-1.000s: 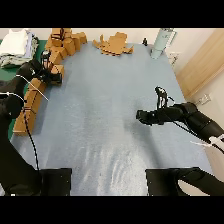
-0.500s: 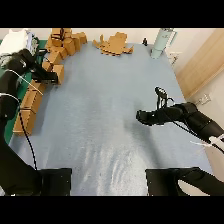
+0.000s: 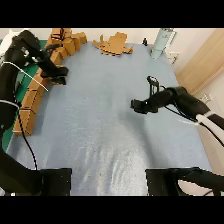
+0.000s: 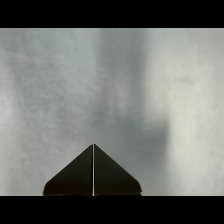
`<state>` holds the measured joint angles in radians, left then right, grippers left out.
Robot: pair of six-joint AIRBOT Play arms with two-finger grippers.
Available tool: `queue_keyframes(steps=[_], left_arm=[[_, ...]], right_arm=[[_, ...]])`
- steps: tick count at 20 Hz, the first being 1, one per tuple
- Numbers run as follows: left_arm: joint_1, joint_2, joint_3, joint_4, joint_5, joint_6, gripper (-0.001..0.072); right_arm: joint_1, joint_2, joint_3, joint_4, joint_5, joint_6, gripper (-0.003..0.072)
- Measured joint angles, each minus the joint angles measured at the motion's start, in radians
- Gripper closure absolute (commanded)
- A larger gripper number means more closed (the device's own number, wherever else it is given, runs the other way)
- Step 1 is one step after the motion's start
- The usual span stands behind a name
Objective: Fold the box.
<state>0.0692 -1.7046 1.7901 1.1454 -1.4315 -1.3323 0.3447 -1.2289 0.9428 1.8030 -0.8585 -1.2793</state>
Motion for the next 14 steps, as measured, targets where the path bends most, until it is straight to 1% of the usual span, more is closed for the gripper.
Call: queue_keyframes(steps=[2,4,6,8,10,14], left_arm=[[-0.076,0.087,-0.117,-0.004,0.056,0.002,0.0702],[-0.146,0.185,-0.263,-0.005,0.128,0.005,0.0702],[-0.205,0.281,-0.416,-0.005,0.212,0.004,0.0697],[-0.246,0.349,-0.525,-0.006,0.278,-0.005,0.0697],[-0.272,0.391,-0.594,-0.009,0.307,-0.014,0.0697],[-0.293,0.423,-0.645,-0.018,0.317,-0.019,0.0697]], right_arm=[[0.006,-0.065,0.084,0.0,-0.018,-0.018,0.0678],[0.019,-0.121,0.151,-0.001,-0.029,-0.029,0.0678],[0.036,-0.166,0.198,-0.003,-0.034,-0.04,0.0678],[0.055,-0.194,0.224,-0.003,-0.043,-0.055,0.0677],[0.065,-0.207,0.237,-0.002,-0.062,-0.062,0.0678],[0.074,-0.219,0.248,-0.003,-0.085,-0.07,0.0677]])
